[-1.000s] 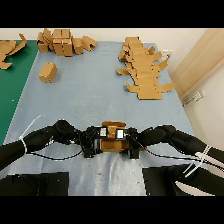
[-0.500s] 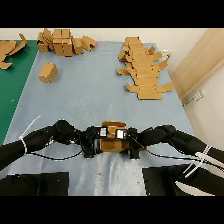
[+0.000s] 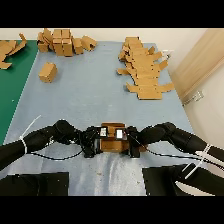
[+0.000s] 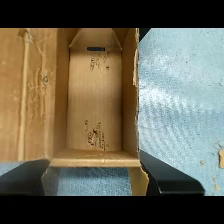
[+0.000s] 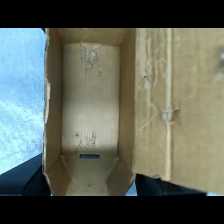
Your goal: Fold the box.
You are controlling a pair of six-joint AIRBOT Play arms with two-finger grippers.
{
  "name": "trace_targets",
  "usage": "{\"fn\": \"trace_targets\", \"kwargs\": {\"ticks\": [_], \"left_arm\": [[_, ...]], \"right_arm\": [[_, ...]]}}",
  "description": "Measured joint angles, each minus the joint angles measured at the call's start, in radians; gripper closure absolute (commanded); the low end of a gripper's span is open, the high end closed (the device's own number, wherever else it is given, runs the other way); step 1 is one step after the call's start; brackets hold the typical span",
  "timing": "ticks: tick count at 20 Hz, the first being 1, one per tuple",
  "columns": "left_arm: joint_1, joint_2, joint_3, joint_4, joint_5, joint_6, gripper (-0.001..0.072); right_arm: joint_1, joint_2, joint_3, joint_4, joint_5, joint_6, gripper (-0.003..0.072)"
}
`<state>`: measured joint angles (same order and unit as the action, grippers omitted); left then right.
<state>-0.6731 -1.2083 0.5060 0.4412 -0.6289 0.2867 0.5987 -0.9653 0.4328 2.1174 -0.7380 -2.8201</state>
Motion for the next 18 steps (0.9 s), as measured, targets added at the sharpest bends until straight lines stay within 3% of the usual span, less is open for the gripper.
{"fn": "trace_targets", "kwargs": {"ticks": [18], "left_arm": [[0.000,-0.001,0.000,0.000,0.000,0.001,0.0236]], "right_arm": [[-0.001,0.074,0.007,-0.127,-0.057,0.091,-0.0026]]}}
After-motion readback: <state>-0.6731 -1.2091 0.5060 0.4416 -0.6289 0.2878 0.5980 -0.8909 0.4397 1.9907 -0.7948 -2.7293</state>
